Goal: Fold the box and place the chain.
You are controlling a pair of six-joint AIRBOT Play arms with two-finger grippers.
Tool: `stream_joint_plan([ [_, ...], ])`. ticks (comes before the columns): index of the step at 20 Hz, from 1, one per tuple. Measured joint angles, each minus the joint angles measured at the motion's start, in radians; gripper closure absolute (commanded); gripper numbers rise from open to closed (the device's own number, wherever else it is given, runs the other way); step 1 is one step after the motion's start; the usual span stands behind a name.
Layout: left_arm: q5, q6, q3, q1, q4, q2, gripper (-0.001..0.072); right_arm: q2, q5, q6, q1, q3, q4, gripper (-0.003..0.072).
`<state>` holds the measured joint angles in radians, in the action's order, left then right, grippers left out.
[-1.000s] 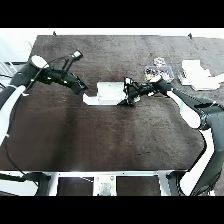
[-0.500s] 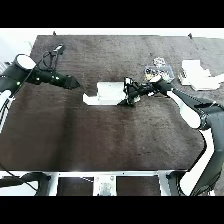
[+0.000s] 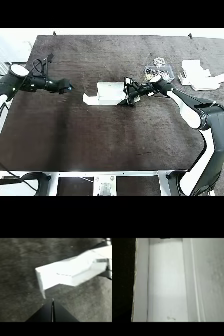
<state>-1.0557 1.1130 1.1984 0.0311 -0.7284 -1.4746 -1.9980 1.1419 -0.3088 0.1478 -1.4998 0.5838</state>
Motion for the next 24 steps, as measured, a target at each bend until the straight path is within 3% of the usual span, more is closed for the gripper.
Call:
stream_joint_plan([
  [10,0.047,0.011,-0.008,-0.003,0.045,-0.182,0.0694,0.000,0.000,0.000,0.000,0.000,0.000,0.0096],
  [24,0.097,0.018,0.001,-0.143,0.214,-0.313,0.0693,0.000,0.000,0.000,0.000,0.000,0.001,0.0096],
])
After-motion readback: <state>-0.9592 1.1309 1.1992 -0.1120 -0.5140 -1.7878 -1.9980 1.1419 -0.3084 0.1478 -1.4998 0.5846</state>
